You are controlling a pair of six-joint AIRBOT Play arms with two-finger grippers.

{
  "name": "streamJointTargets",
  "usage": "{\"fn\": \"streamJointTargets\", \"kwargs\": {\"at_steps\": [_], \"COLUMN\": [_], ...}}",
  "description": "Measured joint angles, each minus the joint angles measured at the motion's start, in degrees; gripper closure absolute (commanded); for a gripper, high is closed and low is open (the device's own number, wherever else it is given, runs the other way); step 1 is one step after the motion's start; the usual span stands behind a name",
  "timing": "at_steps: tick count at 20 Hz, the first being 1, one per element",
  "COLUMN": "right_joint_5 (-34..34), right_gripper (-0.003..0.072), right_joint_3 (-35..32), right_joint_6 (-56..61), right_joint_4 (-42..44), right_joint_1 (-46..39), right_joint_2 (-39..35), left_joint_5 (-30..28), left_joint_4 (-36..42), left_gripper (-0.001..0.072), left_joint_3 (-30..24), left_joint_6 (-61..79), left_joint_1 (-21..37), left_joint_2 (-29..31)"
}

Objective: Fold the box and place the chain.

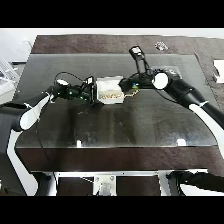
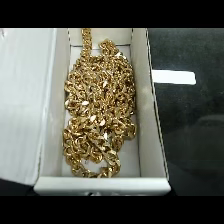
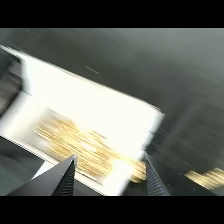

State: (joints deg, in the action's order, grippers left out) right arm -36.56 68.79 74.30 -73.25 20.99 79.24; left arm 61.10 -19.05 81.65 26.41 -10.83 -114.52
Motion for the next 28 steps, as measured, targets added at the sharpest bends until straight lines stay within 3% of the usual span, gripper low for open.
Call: {"fn": "streamJointTargets", "kwargs": {"at_steps": [3,9,13,19,28], "right_joint_5": [-1.8,-8.0,-14.6,-21.4,-28.2], "right_gripper": [0.0160,0.0160,0.0160,0.0170,0.0222], "right_joint_3": [-1.5,-2.3,-1.3,5.3,15.1], "right_joint_6": [-10.1,-46.4,-62.6,-73.0,-77.4], "right_joint_4": [-0.1,17.5,25.4,28.9,28.5], "right_joint_1": [-6.7,-18.9,-22.3,-22.4,-21.3], "right_joint_2": [-0.5,4.3,10.5,18.8,27.0], "left_joint_5": [0.0,0.0,0.0,0.0,0.0], "left_joint_4": [0.0,0.0,0.0,0.0,0.0], "left_gripper": [0.0170,0.0171,0.0171,0.0171,0.0171], "left_joint_3": [0.0,0.0,0.0,0.0,0.0], "left_joint_6": [0.0,0.0,0.0,0.0,0.0], "left_joint_1": [0.0,0.0,0.0,0.0,0.0], "left_joint_2": [0.0,0.0,0.0,0.0,0.0]}}
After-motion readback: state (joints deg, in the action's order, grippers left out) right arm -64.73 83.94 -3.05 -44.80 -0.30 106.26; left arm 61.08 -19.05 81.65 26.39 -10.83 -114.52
